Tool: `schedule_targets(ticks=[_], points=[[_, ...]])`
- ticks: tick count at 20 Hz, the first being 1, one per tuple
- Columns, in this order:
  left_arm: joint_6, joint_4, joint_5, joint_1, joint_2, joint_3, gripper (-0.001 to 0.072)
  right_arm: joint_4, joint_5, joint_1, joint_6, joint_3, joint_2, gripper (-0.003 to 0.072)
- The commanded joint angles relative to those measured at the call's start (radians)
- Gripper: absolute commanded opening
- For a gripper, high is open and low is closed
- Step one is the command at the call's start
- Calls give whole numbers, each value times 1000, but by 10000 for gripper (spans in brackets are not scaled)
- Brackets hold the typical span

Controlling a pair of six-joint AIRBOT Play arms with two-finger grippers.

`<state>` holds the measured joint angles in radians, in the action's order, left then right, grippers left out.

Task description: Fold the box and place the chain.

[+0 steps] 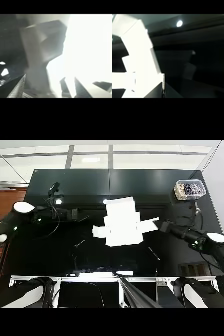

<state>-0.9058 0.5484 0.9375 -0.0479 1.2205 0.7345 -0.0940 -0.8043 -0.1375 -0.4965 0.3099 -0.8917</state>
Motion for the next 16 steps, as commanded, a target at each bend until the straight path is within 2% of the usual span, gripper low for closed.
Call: schedule_targets(ticks=[1,5,9,14,16], points=[[28,-37,106,-11,170,110,713,42,80,142,10,-28,19,9],[84,-37,348,-50,382,254,713,42,106,208,2,-28,19,9],[119,-36,442,-111,527,360,713,42,113,232,-8,-28,19,9],[296,-7,489,-185,558,385,705,41,113,232,-16,-28,19,10],[335,-5,495,-202,558,392,606,32,101,232,-16,-28,19,10]])
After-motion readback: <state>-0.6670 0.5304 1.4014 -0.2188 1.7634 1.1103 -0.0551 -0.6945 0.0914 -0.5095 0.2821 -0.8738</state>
